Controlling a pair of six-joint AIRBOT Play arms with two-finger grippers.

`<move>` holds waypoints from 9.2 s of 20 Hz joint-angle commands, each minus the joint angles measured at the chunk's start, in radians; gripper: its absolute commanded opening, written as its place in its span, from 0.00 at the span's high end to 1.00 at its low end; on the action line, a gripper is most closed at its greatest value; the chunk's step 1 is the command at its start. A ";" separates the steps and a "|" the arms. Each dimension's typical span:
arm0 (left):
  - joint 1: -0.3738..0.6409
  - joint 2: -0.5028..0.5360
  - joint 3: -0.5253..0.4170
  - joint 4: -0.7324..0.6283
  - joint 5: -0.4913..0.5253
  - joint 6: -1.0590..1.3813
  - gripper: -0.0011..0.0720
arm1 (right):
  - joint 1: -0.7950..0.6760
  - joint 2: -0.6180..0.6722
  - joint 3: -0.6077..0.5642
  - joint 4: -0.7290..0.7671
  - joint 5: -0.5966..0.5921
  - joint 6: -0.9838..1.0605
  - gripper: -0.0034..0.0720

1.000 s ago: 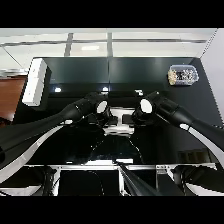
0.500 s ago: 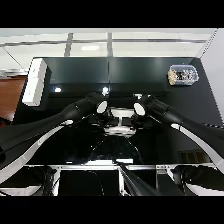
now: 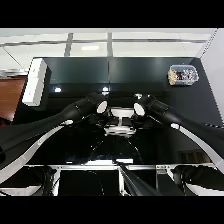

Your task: Fold the box and place the chain.

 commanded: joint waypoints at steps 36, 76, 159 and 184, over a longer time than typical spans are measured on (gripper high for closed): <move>0.003 0.000 0.001 0.104 -0.011 -0.105 0.95 | -0.879 -0.534 0.943 -0.246 -0.072 -0.164 0.02; 0.003 0.000 0.001 0.105 -0.015 -0.105 0.95 | -0.790 0.461 0.799 0.280 0.168 -0.796 0.93; 0.003 0.000 0.001 0.101 -0.015 -0.105 0.95 | -0.206 0.345 -0.296 0.734 -0.660 -0.724 0.54; 0.003 0.000 0.001 0.101 -0.014 -0.105 0.95 | -0.316 0.611 -0.138 0.768 -0.189 -0.927 0.93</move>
